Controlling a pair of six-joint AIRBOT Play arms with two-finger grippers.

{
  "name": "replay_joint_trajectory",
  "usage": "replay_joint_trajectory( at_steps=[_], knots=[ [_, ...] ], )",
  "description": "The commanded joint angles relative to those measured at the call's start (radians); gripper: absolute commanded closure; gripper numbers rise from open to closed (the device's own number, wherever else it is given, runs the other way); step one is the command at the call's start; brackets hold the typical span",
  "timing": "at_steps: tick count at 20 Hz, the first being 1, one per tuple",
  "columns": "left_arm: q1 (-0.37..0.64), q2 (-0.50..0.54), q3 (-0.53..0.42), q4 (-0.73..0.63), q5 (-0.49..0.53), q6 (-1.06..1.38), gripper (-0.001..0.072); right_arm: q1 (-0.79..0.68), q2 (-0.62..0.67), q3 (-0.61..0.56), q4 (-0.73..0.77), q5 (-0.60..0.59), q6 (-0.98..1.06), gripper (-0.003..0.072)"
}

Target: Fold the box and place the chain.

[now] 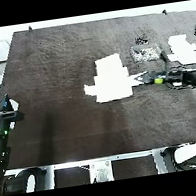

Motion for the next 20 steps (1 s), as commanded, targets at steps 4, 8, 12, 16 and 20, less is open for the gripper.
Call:
replay_joint_trajectory(
  at_steps=[4, 8, 12, 16, 20],
  knots=[
    [0.0, 0.0, 0.0, 0.0, 0.0, 0.0, 0.0687, 0.27, 0.063, -0.049, 0.072, -0.363, 0.09, 0.0673],
    [0.0, 0.0, 0.0, 0.0, -0.001, 0.0, 0.0688, 0.269, 0.035, -0.029, 0.063, -0.418, 0.097, 0.0674],
    [0.0, 0.0, 0.0, 0.0, 0.0, 0.0, 0.0687, 0.282, -0.02, 0.05, 0.041, -0.397, 0.117, 0.0673],
    [0.0, 0.0, 0.0, 0.0, 0.002, 0.0, 0.0687, 0.315, -0.028, 0.049, 0.017, -0.401, 0.136, 0.0673],
    [0.0, 0.0, 0.0, 0.0, 0.007, 0.0, 0.0687, 0.343, -0.028, 0.05, 0.013, -0.431, 0.142, 0.0673]
  ],
)
